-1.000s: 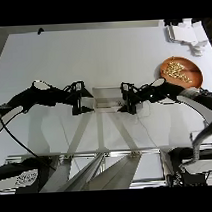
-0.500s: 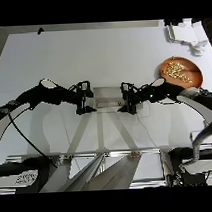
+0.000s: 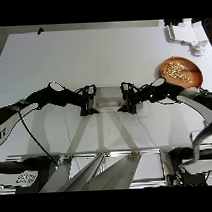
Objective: Fold the box and place the chain.
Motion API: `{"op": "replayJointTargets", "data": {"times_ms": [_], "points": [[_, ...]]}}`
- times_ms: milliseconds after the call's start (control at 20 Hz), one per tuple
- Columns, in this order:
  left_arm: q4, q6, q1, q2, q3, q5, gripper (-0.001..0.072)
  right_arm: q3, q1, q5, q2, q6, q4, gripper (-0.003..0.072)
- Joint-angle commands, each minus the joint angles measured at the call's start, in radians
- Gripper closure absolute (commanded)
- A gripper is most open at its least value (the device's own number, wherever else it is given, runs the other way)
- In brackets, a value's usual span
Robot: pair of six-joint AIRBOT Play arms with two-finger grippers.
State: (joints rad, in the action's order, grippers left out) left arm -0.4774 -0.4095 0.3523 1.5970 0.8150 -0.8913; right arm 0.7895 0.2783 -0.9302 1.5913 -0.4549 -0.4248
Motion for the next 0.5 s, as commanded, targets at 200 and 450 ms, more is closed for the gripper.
{"op": "replayJointTargets", "data": {"times_ms": [200, 450], "points": [[-0.007, 0.009, 0.007, 0.003, 0.000, 0.012, 0.0593, 0.000, 0.001, -0.013, 0.000, 0.000, -0.005, 0.0286], [-0.006, 0.009, 0.007, 0.003, 0.000, 0.012, 0.0593, 0.000, 0.001, -0.013, 0.000, 0.000, -0.005, 0.0286]]}}
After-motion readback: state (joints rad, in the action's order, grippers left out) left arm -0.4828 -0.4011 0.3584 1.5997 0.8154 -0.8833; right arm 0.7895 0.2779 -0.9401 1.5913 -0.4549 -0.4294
